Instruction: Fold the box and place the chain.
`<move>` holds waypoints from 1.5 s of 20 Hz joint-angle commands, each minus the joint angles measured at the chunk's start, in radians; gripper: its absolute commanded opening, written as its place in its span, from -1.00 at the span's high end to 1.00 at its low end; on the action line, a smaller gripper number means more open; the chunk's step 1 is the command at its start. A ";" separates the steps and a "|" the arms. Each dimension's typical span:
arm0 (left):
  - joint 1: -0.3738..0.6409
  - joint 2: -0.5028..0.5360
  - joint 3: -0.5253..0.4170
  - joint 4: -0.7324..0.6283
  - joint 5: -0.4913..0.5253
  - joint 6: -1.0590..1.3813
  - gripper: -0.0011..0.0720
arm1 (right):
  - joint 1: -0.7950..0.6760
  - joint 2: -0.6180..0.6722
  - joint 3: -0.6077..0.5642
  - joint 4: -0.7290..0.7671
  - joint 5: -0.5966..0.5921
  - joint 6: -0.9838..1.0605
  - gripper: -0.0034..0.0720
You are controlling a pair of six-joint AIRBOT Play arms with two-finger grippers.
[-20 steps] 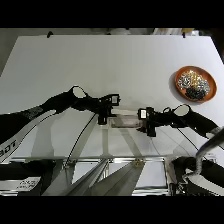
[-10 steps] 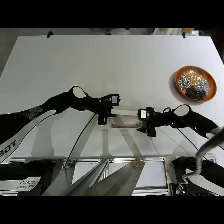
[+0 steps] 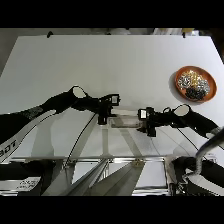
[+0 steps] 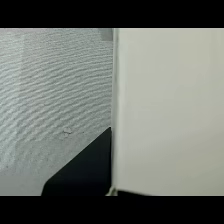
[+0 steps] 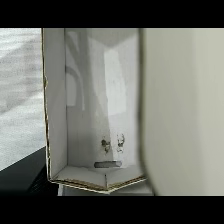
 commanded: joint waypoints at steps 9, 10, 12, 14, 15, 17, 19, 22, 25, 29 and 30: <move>0.032 0.077 0.001 0.135 -0.059 -0.196 -0.67 | 0.001 0.001 0.000 0.000 0.000 0.000 -0.14; 0.046 0.101 0.001 0.164 -0.069 -0.252 -0.77 | 0.001 0.001 0.000 0.000 0.000 0.000 -0.14; 0.084 0.156 0.001 0.225 -0.112 -0.339 -0.76 | 0.001 0.001 0.000 0.000 0.000 0.000 -0.14; 0.118 0.208 0.001 0.277 -0.150 -0.428 -0.74 | 0.001 0.001 0.000 0.000 0.000 0.000 -0.14; 0.134 0.238 0.001 0.303 -0.163 -0.485 -0.69 | 0.001 0.001 0.000 0.000 0.000 0.000 -0.14; 0.144 0.291 0.001 0.338 -0.206 -0.576 0.17 | 0.001 0.001 0.000 0.000 0.000 0.000 -0.14; 0.130 0.337 0.001 0.323 -0.286 -0.587 0.96 | 0.001 0.001 0.000 0.000 0.000 0.000 -0.14; 0.021 0.362 0.000 0.300 -0.325 -0.628 0.97 | 0.001 0.001 0.000 0.000 -0.001 0.000 -0.14; -0.144 0.346 0.000 0.293 -0.216 -0.629 0.96 | 0.001 0.001 0.000 0.000 0.000 0.000 -0.14; -0.273 0.296 0.000 0.277 0.029 -0.655 0.96 | 0.001 0.001 0.000 0.000 -0.001 0.000 -0.14; -0.274 0.281 0.000 0.277 0.126 -0.705 0.96 | 0.001 0.001 0.000 0.000 -0.001 0.000 -0.14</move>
